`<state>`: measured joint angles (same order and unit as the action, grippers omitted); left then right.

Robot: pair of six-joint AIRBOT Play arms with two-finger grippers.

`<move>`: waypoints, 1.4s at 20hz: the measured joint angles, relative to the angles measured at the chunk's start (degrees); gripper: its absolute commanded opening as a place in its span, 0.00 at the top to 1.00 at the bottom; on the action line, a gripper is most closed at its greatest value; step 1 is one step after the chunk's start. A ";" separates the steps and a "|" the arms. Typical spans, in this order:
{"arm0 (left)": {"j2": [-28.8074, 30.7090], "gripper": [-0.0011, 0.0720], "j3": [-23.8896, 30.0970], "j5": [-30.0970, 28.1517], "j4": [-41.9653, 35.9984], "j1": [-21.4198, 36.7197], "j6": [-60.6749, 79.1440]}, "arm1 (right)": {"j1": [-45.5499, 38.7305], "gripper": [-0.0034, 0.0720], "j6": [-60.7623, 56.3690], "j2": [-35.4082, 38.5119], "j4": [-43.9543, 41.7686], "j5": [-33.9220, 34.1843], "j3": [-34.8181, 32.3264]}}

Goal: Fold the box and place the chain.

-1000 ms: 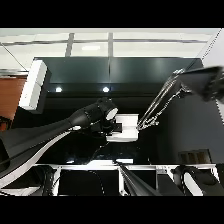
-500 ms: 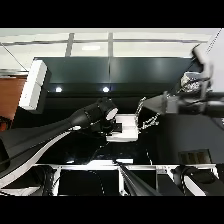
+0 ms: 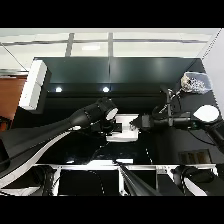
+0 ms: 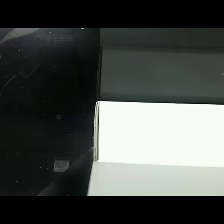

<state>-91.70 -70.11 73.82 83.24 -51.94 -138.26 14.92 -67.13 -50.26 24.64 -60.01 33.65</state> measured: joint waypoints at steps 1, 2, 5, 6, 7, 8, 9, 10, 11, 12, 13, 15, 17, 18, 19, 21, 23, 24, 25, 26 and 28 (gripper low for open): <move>0.00 0.94 0.00 0.00 0.00 0.00 -0.02 | -0.31 0.48 -0.22 -0.11 0.70 0.37 -0.33; 0.00 0.94 0.00 0.00 0.02 0.00 0.00 | -1.16 0.48 -0.55 -0.11 1.31 0.22 -0.55; 0.00 0.94 0.00 0.00 0.00 0.00 0.00 | -8.11 0.48 -0.83 0.57 3.63 -0.42 -0.66; 0.00 0.94 0.00 0.00 0.00 0.00 -0.02 | -11.47 0.48 -0.92 0.83 4.83 -0.50 -0.59; 0.00 0.94 0.00 0.00 0.00 0.00 0.00 | -15.37 0.48 -1.05 1.01 7.10 0.11 -0.55; 0.00 0.94 0.00 0.02 0.00 0.00 -0.02 | -18.99 0.48 -1.20 1.16 9.68 1.64 -0.55; 0.00 0.94 0.00 0.02 0.00 0.00 0.00 | -22.51 0.23 -1.81 1.25 13.05 3.98 -0.50; 0.00 0.94 0.00 0.00 0.02 0.00 0.00 | -25.18 0.00 -2.49 1.27 16.55 6.60 -0.50; 0.00 0.94 0.00 0.00 0.02 0.00 0.00 | -27.39 0.00 -3.54 1.20 20.37 9.53 -0.50; 0.00 0.94 0.00 0.00 0.02 0.00 0.00 | -28.81 0.00 -4.31 0.85 23.45 11.96 -0.50; 0.00 0.94 0.00 0.00 0.02 0.00 0.00 | -29.88 0.00 -4.94 0.15 26.18 14.19 -0.50; 0.00 0.94 0.00 -0.02 0.02 0.00 0.00 | -30.75 0.00 -6.03 -2.19 29.73 18.38 -0.48; 0.00 0.94 0.00 -0.02 0.02 0.00 0.00 | -30.32 0.00 -8.20 -5.55 33.00 22.58 0.28; 0.00 0.94 0.00 -0.04 0.02 0.00 0.00 | -29.46 0.00 -9.55 -7.45 35.39 24.17 1.09; 0.00 0.94 0.00 -0.02 0.02 0.00 0.00 | -28.02 0.00 -11.13 -9.57 38.71 25.38 2.38; 0.00 0.94 0.00 -0.02 0.02 0.00 0.00 | -24.39 0.06 -17.57 -13.77 48.11 26.75 5.62; 0.00 0.94 0.00 -0.02 0.02 0.00 -0.02 | -20.90 0.06 -27.93 -17.94 58.97 27.36 9.73; 0.00 0.94 0.00 -0.02 0.02 0.00 0.00 | -19.41 0.06 -32.92 -20.17 64.08 26.47 12.00; 0.00 0.94 0.00 -0.02 0.02 0.00 0.00 | -18.34 0.06 -36.76 -22.27 67.89 25.79 14.19; 0.00 0.94 0.00 0.00 0.02 0.00 -0.02 | -17.53 0.07 -40.30 -24.52 71.12 24.13 16.39; 0.00 0.94 0.00 0.00 0.02 0.00 -0.02 | -16.59 0.30 -45.38 -28.24 74.88 21.99 20.06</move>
<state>-91.70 -70.11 73.82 83.26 -51.94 -138.28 -1.67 -112.51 -78.50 99.53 -38.02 53.71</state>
